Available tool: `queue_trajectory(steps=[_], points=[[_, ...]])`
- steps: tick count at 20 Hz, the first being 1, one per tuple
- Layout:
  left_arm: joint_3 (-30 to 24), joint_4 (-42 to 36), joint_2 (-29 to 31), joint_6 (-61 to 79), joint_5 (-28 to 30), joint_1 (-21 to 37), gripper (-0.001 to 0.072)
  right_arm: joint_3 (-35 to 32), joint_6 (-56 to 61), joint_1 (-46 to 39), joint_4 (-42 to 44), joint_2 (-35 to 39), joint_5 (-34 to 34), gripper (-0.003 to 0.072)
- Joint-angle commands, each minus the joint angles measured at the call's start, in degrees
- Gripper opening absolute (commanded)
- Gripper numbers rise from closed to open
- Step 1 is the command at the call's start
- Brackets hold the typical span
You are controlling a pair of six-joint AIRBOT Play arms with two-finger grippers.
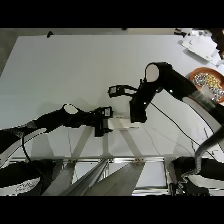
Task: Fold the box and place the chain.
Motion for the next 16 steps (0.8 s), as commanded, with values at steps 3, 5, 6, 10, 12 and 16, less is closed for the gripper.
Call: queue_trajectory(steps=[3,5,6,10,12,16], points=[[0.0,0.0,0.0,0.0,0.0,0.0,0.0012,-6.1,-0.4,1.6,0.0,4.0,-12.4,0.0341],[0.0,0.0,0.0,0.0,0.0,0.0,0.0012,-6.5,-0.2,3.0,-0.2,4.0,-14.0,0.0338],[0.0,0.0,0.0,0.0,0.0,0.0,0.0012,-6.6,1.0,3.7,-0.4,4.0,-14.9,0.0338],[0.0,0.0,0.0,0.0,0.0,0.0,0.0012,-8.3,4.5,5.2,-2.9,4.7,-16.7,0.0336],[0.0,0.0,0.0,0.0,0.0,0.0,0.0012,-9.6,5.7,5.2,-4.1,5.7,-17.9,0.0336],[0.0,0.0,0.0,0.0,0.0,0.0,0.0012,-10.1,5.7,5.2,-4.5,8.2,-19.1,0.0335]])
